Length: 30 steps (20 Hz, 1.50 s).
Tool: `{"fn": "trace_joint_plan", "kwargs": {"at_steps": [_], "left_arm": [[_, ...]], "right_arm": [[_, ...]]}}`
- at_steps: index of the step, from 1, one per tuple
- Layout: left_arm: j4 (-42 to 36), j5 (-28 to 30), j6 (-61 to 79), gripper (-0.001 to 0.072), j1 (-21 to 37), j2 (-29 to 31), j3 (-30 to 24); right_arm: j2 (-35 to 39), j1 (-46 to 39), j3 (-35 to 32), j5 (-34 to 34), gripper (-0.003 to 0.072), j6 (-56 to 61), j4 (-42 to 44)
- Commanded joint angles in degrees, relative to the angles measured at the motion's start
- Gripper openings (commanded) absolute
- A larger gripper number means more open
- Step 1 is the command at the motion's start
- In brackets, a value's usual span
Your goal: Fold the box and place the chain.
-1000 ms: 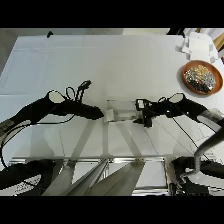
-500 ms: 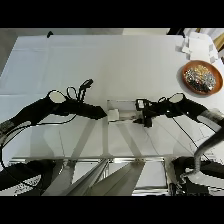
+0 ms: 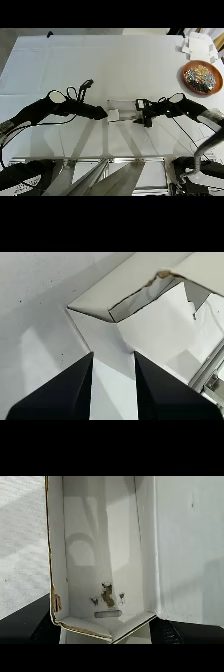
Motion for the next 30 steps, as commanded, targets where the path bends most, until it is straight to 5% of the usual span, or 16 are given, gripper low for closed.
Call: {"fn": "trace_joint_plan", "kwargs": {"at_steps": [1,2,15,23,30], "left_arm": [[0.37,-0.02,-3.56,0.0400,-0.87,0.04,0.31],[2.05,-0.02,-6.27,0.0455,-1.73,0.04,0.83],[26.99,2.05,-39.04,0.0454,-10.82,-1.60,11.30],[38.07,-7.96,-54.82,0.0454,-15.32,-6.80,20.26],[40.85,-6.91,-66.29,0.0454,-17.57,-6.95,20.48]], "right_arm": [[0.02,0.04,0.04,0.02,0.0454,0.02,0.02],[0.02,0.04,0.04,0.02,0.0454,0.02,0.02],[0.02,0.04,0.04,0.02,0.0454,0.02,0.02],[0.02,0.04,0.04,0.02,0.0454,0.02,0.02],[0.02,0.04,0.04,0.02,0.0454,0.02,0.00]]}}
